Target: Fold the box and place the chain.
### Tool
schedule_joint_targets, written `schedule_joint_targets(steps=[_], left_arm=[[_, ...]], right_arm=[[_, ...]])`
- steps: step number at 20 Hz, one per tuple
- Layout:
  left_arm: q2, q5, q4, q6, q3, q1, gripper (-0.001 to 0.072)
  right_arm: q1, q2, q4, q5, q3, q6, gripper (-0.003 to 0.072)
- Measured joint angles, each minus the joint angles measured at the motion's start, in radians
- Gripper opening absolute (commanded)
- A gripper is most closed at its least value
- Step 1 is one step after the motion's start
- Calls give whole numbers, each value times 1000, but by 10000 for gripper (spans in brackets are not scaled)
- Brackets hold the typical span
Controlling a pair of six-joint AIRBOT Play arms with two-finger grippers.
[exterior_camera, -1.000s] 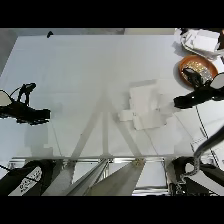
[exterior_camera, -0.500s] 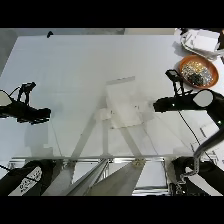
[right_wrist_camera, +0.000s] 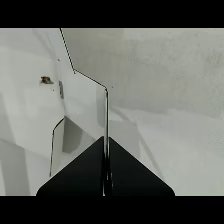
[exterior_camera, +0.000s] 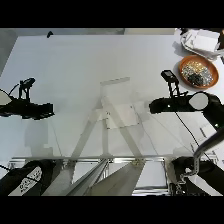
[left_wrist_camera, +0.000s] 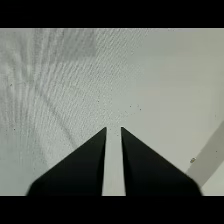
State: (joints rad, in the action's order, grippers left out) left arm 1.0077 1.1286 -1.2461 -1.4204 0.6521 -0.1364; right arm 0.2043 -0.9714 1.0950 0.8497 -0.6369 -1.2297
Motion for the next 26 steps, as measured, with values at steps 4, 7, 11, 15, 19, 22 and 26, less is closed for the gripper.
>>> schedule_joint_targets(steps=[4,7,11,15,19,22,26], left_arm=[[33,-36,251,269,0,1,393],[115,-33,515,505,15,20,460],[301,24,646,659,109,140,513],[471,26,698,753,258,294,516],[569,15,714,824,390,376,531],[611,18,715,871,434,399,531],[666,17,731,919,453,409,530]], right_arm=[[1,0,-2,0,0,0,11],[1,0,-3,2,0,0,11],[1,0,-4,3,0,0,11],[1,0,-4,3,0,0,11],[1,0,-4,13,0,0,11],[1,0,-4,26,0,-1,11],[1,0,-4,43,0,-1,11]])
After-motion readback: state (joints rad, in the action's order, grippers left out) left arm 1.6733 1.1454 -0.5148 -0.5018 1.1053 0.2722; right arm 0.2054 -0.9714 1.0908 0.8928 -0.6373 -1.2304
